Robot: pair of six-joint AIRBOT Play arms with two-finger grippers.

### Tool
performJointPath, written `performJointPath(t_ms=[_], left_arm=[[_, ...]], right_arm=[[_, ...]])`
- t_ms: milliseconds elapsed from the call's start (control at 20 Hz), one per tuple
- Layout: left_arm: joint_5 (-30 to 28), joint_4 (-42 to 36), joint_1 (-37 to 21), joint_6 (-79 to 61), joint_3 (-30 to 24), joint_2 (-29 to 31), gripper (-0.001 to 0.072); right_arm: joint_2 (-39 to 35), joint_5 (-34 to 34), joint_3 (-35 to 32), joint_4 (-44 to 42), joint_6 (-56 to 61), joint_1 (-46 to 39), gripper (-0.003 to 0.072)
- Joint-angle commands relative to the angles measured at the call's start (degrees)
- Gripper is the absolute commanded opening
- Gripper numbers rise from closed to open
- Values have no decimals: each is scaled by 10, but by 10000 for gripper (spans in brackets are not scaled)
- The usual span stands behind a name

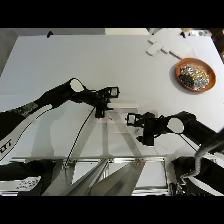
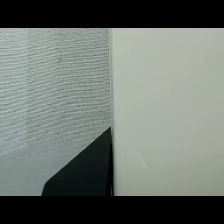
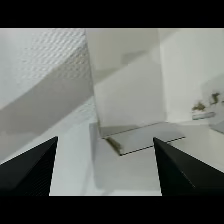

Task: Fold the box and place the chain.

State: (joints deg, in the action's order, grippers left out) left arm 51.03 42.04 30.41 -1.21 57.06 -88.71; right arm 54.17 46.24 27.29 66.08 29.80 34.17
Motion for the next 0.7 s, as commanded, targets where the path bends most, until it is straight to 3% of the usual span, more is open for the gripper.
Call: performJointPath(t_ms=[0, 650], left_arm=[[0, 0, 0, 0, 0, 0, 10], [0, 0, 0, 0, 0, 0, 10]], right_arm=[[-24, -85, -33, 10, -70, 16, 668], [-28, -223, -87, -19, -104, 38, 667]])
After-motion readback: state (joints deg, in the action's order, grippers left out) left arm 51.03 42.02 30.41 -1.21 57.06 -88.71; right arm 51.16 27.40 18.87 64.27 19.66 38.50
